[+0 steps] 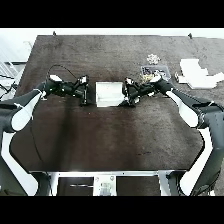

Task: Fold the box and place the chain.

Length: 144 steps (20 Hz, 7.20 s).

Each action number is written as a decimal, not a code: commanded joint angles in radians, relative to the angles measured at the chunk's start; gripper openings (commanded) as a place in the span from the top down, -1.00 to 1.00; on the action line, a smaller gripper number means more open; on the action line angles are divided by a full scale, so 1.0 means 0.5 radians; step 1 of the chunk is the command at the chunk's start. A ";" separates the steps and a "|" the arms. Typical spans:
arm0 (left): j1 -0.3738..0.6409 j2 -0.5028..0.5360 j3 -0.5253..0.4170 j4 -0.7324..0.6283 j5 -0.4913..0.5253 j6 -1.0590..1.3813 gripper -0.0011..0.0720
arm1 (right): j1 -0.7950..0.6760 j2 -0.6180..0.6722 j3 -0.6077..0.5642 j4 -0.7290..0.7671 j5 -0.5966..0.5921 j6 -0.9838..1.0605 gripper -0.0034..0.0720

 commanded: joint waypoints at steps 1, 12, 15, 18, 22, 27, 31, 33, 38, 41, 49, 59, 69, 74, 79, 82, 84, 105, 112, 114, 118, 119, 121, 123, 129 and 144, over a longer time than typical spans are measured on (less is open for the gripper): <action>-0.005 -0.015 0.005 -0.018 -0.021 0.008 -1.00 | 0.002 0.002 0.001 0.001 0.000 0.002 -0.62; -0.005 -0.015 0.004 0.079 -0.056 0.032 -1.00 | 0.002 0.002 0.001 0.001 0.001 0.002 -0.62; -0.005 -0.015 0.004 0.098 -0.065 0.029 -1.00 | 0.002 0.002 0.001 0.001 0.000 0.002 -0.62; -0.005 -0.016 0.004 0.079 -0.063 0.027 -1.00 | 0.002 0.002 0.001 0.001 0.000 0.002 -0.62; -0.014 -0.016 0.002 0.031 -0.026 0.028 -1.00 | 0.002 0.002 0.001 0.001 0.000 0.002 -0.62; -0.063 -0.021 0.003 0.040 -0.065 0.020 -1.00 | 0.002 0.002 0.001 0.001 0.001 0.002 -0.62; -0.084 -0.022 0.003 0.016 0.005 0.020 -1.00 | 0.002 0.002 0.001 0.001 0.000 0.002 -0.62; -0.084 -0.026 0.002 0.014 0.021 0.020 -1.00 | 0.002 0.002 0.001 0.001 0.000 0.002 -0.62; -0.084 -0.092 0.038 -0.122 0.043 0.050 -0.98 | 0.002 0.002 0.001 0.001 0.000 0.002 -0.62; -0.084 -0.130 0.074 -0.127 0.042 0.035 -0.98 | 0.002 0.002 0.001 0.001 0.000 0.002 -0.62; -0.085 -0.153 0.101 -0.129 0.018 0.060 -0.98 | 0.002 0.002 0.001 0.001 0.000 0.002 -0.62; -0.102 -0.153 0.107 -0.117 0.021 0.093 -0.93 | 0.002 0.002 0.001 0.001 0.000 0.002 -0.62; -0.105 -0.153 0.107 -0.122 0.040 0.031 -0.93 | 0.002 0.002 0.001 0.001 0.000 0.002 -0.62; -0.112 -0.153 0.107 -0.122 0.049 0.034 -0.92 | 0.002 0.002 0.001 0.001 0.000 0.002 -0.62; -0.113 -0.155 0.107 -0.124 0.041 0.034 -0.87 | 0.001 0.002 0.001 0.001 0.000 0.002 -0.62; -0.112 -0.175 0.121 -0.119 0.036 0.037 -0.81 | 0.002 0.002 0.001 0.001 0.000 0.002 -0.62; -0.113 -0.195 0.119 -0.105 0.026 0.037 -0.62 | 0.002 0.002 0.001 0.001 0.000 0.002 -0.62; -0.112 -0.198 0.119 -0.117 0.036 0.050 0.00 | 0.001 0.002 0.001 0.001 0.000 0.002 -0.62; -0.112 -0.198 0.119 -0.118 0.035 0.050 0.00 | 0.001 0.002 0.001 0.001 0.000 0.002 -0.62; -0.112 -0.198 0.119 -0.119 0.035 0.050 0.00 | 0.002 0.002 0.001 0.002 0.000 0.001 -0.62; -0.112 -0.198 0.119 -0.119 0.034 0.050 0.00 | 0.008 0.002 -0.005 0.053 0.018 0.015 -0.62; -0.112 -0.198 0.119 -0.119 0.033 0.050 0.00 | 0.008 0.003 -0.002 0.076 0.027 0.018 -0.70; -0.112 -0.198 0.119 -0.119 0.033 0.050 0.00 | -0.014 0.023 -0.001 0.056 0.097 0.055 -1.00; -0.112 -0.198 0.119 -0.118 0.018 0.050 0.00 | -0.040 0.076 -0.001 -0.024 0.150 0.148 -1.00; -0.112 -0.198 0.119 -0.118 0.019 0.050 0.00 | -0.241 0.312 -0.001 -0.246 0.152 0.378 -1.00; -0.112 -0.198 0.119 -0.118 0.034 0.050 0.00 | -0.043 0.393 -0.031 0.294 -0.331 0.800 0.89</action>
